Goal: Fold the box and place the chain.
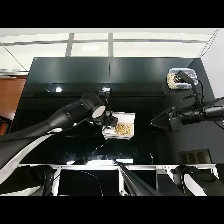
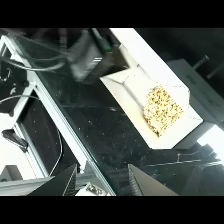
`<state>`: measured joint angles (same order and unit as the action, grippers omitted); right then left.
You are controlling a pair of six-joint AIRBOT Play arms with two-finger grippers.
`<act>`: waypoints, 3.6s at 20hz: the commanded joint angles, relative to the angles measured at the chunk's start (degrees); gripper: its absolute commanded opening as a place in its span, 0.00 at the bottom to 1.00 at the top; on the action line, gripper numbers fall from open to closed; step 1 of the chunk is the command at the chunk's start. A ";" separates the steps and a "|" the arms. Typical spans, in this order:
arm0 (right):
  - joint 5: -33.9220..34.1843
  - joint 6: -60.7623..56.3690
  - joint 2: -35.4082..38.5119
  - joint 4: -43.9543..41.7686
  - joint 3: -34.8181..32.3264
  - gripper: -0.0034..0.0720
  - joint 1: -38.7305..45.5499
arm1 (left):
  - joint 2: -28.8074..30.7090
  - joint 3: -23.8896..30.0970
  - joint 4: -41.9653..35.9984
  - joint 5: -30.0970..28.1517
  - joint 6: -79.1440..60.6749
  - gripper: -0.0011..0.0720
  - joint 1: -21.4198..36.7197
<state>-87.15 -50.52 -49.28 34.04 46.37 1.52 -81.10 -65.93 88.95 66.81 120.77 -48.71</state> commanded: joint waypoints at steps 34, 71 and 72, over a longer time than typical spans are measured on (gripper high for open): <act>9.46 -0.04 0.11 0.52 0.02 0.55 0.15 | 5.03 29.00 -54.05 -15.43 -135.75 0.99 24.37; 27.89 -0.24 -0.68 10.86 -0.90 1.00 -8.39 | 3.65 28.50 -57.90 -20.52 -135.38 0.70 19.76; 34.23 -0.26 -1.70 12.02 -0.63 1.00 -10.84 | 3.65 28.50 -57.90 -20.52 -135.38 0.70 19.76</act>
<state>-67.68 -50.61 -49.84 41.30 45.63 -4.27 -77.41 -37.39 31.05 46.37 -14.66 -28.93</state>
